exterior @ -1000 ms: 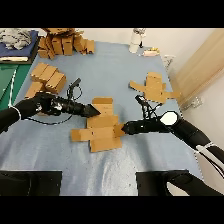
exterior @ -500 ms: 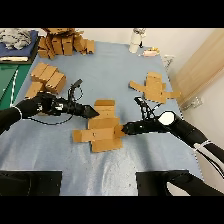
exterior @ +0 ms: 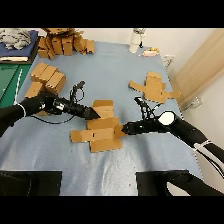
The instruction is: Fold the box.
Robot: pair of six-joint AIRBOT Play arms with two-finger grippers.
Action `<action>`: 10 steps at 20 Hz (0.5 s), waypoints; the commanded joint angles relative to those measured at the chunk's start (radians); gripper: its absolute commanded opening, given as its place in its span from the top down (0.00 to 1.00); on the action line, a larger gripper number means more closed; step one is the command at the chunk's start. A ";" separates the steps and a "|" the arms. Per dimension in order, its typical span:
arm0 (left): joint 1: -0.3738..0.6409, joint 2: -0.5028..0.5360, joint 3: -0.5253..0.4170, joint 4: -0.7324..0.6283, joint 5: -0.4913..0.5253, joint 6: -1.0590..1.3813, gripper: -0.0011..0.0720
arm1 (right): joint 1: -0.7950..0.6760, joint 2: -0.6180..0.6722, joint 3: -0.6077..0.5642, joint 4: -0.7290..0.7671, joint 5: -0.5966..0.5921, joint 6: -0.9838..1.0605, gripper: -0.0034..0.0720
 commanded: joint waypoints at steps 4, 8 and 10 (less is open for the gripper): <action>0.001 -0.012 0.076 0.082 0.003 -0.016 0.52 | 0.001 -0.001 0.000 0.000 0.001 0.000 0.95; 0.000 -0.068 0.150 0.096 -0.071 -0.035 0.52 | 0.001 0.000 0.000 0.000 0.001 0.000 0.95; -0.002 -0.087 0.168 0.097 -0.087 -0.042 0.52 | 0.001 -0.001 0.000 0.000 0.001 -0.001 0.95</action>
